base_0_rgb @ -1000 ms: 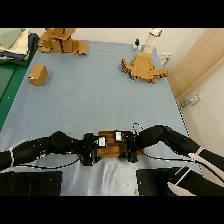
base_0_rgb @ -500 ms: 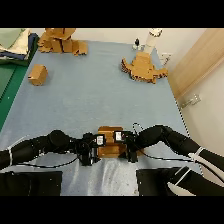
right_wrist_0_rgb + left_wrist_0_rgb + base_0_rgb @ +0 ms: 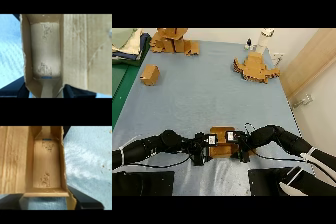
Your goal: Fold the box.
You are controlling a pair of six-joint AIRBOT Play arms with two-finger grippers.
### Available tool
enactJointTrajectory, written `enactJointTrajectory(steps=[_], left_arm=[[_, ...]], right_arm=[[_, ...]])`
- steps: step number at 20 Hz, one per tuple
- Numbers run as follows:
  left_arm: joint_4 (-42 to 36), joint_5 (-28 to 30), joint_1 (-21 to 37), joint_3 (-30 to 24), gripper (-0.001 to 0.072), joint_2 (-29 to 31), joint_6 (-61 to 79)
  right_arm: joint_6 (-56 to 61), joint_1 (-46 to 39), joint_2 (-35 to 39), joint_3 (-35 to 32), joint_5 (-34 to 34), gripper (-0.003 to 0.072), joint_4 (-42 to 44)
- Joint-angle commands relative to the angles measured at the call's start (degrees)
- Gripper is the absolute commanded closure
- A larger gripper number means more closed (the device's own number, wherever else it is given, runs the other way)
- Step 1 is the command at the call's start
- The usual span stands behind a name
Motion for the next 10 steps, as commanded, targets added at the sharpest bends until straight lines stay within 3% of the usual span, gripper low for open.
enactJointTrajectory(steps=[1, 2, 3, 10], left_arm=[[-0.11, 0.74, -0.09, -0.02, 0.0191, 0.02, -0.02], [-0.11, 0.79, -0.09, -0.02, 0.0231, 0.02, -0.02], [-0.09, 0.76, -0.09, -0.02, 0.0358, 0.02, 0.0], [-0.11, 0.79, -0.07, -0.02, 0.0346, 0.02, 0.0]], right_arm=[[0.04, 0.04, -0.02, -0.02, 0.0, 0.0193, 0.02], [0.04, 0.04, -0.02, -0.02, 0.0, 0.0192, 0.02], [0.04, 0.04, -0.02, -0.02, 0.0, 0.0193, 0.02], [0.04, 0.04, -0.02, -0.02, 0.0, 0.0193, 0.02]])
